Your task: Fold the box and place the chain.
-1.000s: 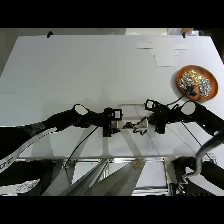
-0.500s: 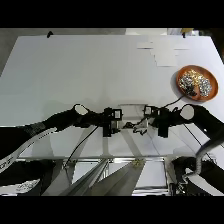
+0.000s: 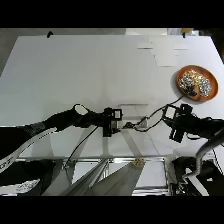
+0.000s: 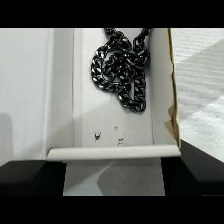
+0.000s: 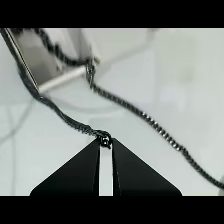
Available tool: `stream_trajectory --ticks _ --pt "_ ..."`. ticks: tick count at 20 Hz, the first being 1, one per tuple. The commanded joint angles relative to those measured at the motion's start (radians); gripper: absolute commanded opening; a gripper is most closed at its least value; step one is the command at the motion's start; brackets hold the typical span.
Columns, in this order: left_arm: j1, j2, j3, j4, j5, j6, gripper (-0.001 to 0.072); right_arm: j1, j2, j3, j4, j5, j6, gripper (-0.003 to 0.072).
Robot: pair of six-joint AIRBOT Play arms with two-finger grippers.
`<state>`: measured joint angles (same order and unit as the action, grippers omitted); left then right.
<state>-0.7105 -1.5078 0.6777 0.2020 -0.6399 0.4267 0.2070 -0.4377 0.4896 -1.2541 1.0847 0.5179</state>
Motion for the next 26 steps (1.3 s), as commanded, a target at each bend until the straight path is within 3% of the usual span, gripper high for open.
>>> stream_trajectory --ticks 1,6,12,15,21,26 --pt "0.000 0.000 0.001 0.000 0.000 0.000 0.0207 0.001 0.083 0.092 0.162 0.103 0.093 0.0020" --pt "0.000 0.000 0.001 0.000 0.000 0.000 0.0207 0.001 -0.087 0.345 0.393 0.213 0.111 0.0020" --pt "0.000 0.000 0.001 0.000 0.000 0.000 0.0207 0.001 -0.328 0.556 0.535 0.214 0.130 0.0021" --pt "0.000 0.000 0.001 0.000 0.000 0.000 0.0207 0.001 -0.383 0.579 0.519 0.216 0.138 0.0021" --pt "0.000 0.000 0.001 0.000 0.000 0.000 0.0207 0.048 -0.496 0.576 0.420 0.331 0.249 0.0021" --pt "0.000 0.000 0.001 0.000 0.000 0.000 0.0207 0.116 -0.627 0.575 0.144 0.368 0.470 0.0021"
